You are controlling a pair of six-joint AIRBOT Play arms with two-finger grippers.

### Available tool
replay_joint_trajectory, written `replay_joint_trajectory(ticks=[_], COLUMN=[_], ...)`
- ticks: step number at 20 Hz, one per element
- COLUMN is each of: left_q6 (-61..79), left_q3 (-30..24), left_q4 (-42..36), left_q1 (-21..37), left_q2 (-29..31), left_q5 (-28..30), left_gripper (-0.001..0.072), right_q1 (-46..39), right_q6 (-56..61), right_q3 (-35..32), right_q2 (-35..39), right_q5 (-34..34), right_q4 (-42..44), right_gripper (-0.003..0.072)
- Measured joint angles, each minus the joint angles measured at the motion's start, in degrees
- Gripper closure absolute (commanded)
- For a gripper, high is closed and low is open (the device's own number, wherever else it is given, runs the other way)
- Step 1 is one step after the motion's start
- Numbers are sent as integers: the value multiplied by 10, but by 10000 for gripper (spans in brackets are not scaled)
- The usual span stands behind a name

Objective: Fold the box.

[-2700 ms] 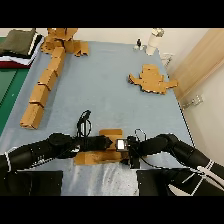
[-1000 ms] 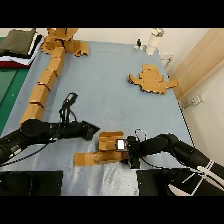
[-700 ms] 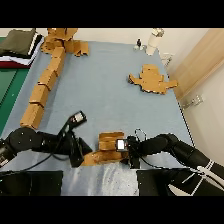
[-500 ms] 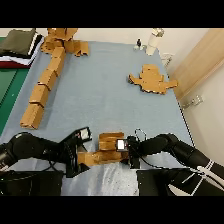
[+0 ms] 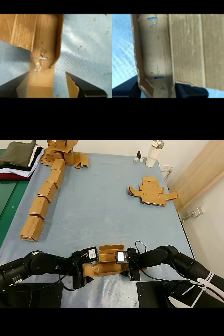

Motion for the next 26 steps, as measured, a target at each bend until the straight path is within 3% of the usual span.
replay_joint_trajectory(ticks=[4, 6, 9, 11, 12, 18, 26], left_q6=[11, 14, 17, 17, 19, 21, 21], left_q3=[11, 15, 17, 18, 19, 19, 19], left_q4=[-17, -22, -33, -44, -49, -63, -66], left_q1=[-8, -10, -12, -19, -22, -42, -79], left_q2=[-35, -42, -47, -49, -49, -51, -68], left_q5=[28, 38, 47, 53, 55, 78, 154], left_gripper=[38, 244, 265, 515, 547, 547, 525], right_q1=[0, 0, 0, 0, 0, 0, 0], right_q6=[0, 0, 0, 0, 0, 0, 0], right_q3=[0, 0, 0, 0, 0, 0, 0], right_q2=[0, 0, 0, 0, 0, 0, 0], right_q5=[0, 0, 0, 0, 0, 0, 0], right_q4=[0, 0, 0, 0, 0, 0, 0], right_gripper=[181, 181, 181, 181, 182, 181, 181])
